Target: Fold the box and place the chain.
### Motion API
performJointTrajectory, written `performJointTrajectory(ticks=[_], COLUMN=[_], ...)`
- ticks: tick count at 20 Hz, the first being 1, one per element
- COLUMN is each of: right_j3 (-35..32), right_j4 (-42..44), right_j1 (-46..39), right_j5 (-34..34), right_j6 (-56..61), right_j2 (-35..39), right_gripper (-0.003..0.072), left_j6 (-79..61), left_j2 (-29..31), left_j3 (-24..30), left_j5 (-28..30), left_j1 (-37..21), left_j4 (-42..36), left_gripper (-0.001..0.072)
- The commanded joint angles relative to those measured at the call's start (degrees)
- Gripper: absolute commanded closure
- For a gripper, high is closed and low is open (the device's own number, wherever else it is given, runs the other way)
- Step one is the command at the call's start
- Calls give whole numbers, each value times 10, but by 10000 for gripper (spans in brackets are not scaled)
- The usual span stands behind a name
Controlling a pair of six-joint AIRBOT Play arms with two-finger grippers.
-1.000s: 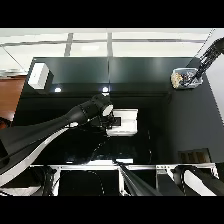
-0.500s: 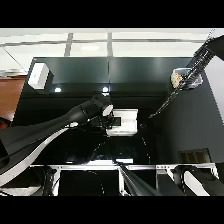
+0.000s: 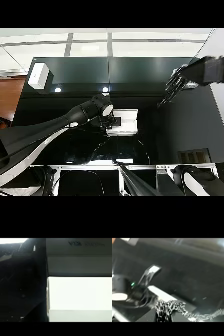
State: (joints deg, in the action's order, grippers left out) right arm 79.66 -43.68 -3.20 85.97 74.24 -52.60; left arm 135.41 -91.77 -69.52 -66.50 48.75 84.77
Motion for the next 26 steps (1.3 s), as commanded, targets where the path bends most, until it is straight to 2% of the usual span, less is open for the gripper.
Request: performJointTrajectory(ticks=[1,8,17,21,26], right_j3=[-44,-52,-52,-52,-52], right_j4=[30,134,193,263,259], right_j1=[25,40,58,58,58], right_j5=[-4,-18,-64,-63,-70], right_j6=[0,-1,-2,-2,-2], right_j2=[0,0,0,0,-4], right_gripper=[676,676,676,675,675], left_j6=[0,0,0,0,0], left_j2=[0,0,0,0,0], left_j3=[0,0,0,0,0], left_j5=[0,0,0,0,0], left_j1=[0,0,0,0,0], left_j4=[0,0,0,0,0], left_gripper=[682,682,682,682,682])
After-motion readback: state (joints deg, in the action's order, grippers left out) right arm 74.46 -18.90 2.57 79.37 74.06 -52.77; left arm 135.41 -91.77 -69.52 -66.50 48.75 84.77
